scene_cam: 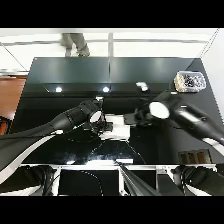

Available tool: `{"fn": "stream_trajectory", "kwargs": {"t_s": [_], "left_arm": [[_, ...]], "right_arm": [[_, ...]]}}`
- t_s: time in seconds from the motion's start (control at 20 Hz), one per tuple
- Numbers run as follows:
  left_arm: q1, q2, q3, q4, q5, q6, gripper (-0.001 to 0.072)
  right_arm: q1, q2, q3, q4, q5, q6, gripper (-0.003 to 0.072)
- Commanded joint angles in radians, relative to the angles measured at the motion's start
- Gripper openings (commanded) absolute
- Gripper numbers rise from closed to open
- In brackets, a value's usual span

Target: Fold the box and place the chain.

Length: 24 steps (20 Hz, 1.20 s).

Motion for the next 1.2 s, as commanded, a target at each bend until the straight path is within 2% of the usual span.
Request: {"fn": "stream_trajectory", "kwargs": {"t_s": [0.0, 0.1, 0.15, 0.35, 0.55, 0.65, 0.95, 1.0, 1.05, 1.15], "left_arm": [[0.0, 0.0, 0.0, 0.0, 0.001, -0.001, 0.003], [0.0, 0.0, 0.0, 0.0, 0.001, -0.001, 0.003], [0.0, 0.0, 0.0, 0.0, 0.001, -0.001, 0.003], [0.0, 0.0, 0.0, 0.003, 0.001, -0.001, 0.003], [0.0, 0.0, 0.0, 0.003, 0.002, -0.001, 0.003], [0.0, 0.0, 0.0, 0.003, 0.0, -0.001, 0.003], [0.0, 0.0, 0.0, 0.003, -0.005, -0.001, 0.003], [0.0, 0.0, 0.0, 0.003, -0.005, -0.001, 0.003], [0.0, 0.0, 0.0, 0.003, -0.005, -0.001, 0.003], [0.0, 0.0, 0.0, 0.003, -0.005, -0.001, 0.003]], "right_arm": [[-0.085, 0.169, -0.008, -0.313, 0.179, -0.037, 0.0391], [-0.196, 0.202, -0.063, -0.57, 0.299, -0.044, 0.039], [-0.286, 0.202, -0.106, -0.588, 0.28, -0.084, 0.0391], [-0.626, 0.187, -0.259, -0.513, -0.025, -0.101, 0.0391], [-0.805, 0.104, -0.23, -0.393, -0.307, -0.099, 0.0391], [-0.851, 0.014, -0.138, -0.32, -0.374, -0.075, 0.0391], [-0.943, -0.355, 0.317, -0.028, -0.298, -0.071, 0.0392], [-0.945, -0.409, 0.379, 0.014, -0.27, -0.082, 0.0516], [-0.946, -0.467, 0.436, 0.06, -0.233, -0.1, 0.0702], [-0.946, -0.558, 0.525, 0.088, -0.161, -0.039, 0.0698]]}}
